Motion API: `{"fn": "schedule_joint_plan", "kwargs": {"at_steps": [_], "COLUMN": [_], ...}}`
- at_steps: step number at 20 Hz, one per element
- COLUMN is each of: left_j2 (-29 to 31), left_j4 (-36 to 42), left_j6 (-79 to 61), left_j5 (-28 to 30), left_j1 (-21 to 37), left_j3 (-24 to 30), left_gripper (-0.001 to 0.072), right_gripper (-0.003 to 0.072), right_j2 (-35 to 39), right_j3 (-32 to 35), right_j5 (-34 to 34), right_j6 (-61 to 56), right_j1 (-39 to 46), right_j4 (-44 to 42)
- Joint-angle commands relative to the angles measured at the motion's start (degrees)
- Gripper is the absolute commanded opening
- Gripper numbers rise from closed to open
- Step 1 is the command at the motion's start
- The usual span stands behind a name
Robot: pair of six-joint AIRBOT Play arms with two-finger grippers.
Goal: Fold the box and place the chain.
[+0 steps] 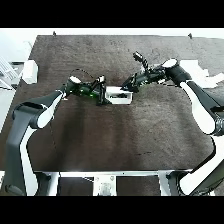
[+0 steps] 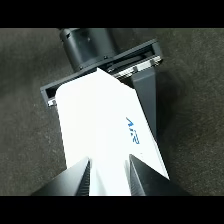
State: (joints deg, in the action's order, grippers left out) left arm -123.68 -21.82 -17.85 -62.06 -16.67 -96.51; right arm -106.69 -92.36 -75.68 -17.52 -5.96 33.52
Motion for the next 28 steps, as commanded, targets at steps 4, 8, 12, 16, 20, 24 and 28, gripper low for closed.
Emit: {"fn": "schedule_joint_plan", "kwargs": {"at_steps": [4,8,12,16,20,24,28], "left_j2": [-0.02,-0.02,-0.02,-0.02,-0.02,-0.02,-0.02], "left_j4": [0.00,0.00,0.00,0.00,0.00,0.00,0.00], "left_j6": [-0.02,-0.02,-0.02,-0.02,-0.02,-0.02,-0.02], "left_j5": [0.00,0.02,0.02,0.00,0.00,0.00,0.00], "left_j1": [0.04,0.04,0.04,0.04,0.04,0.04,0.04], "left_j3": [0.00,0.00,0.00,0.00,0.00,0.00,0.00], "left_gripper": [0.0233,0.0233,0.0233,0.0233,0.0233,0.0233,0.0233], "right_gripper": [0.0335,0.0335,0.0332,0.0331,0.0286,0.0288,0.0291], "right_j2": [-0.02,-0.02,-0.02,-0.02,-0.02,-0.02,-0.02], "right_j3": [-0.04,-0.04,-0.04,-0.07,-0.07,-0.07,-0.04], "right_j5": [1.75,2.14,2.82,3.52,4.31,4.35,4.35], "right_j6": [0.31,2.23,2.84,3.52,4.70,4.72,4.72], "right_j1": [-1.18,-2.38,-2.56,-2.56,-2.56,-2.56,-2.97], "right_j4": [3.48,6.10,6.16,6.16,6.16,6.21,8.68]}}
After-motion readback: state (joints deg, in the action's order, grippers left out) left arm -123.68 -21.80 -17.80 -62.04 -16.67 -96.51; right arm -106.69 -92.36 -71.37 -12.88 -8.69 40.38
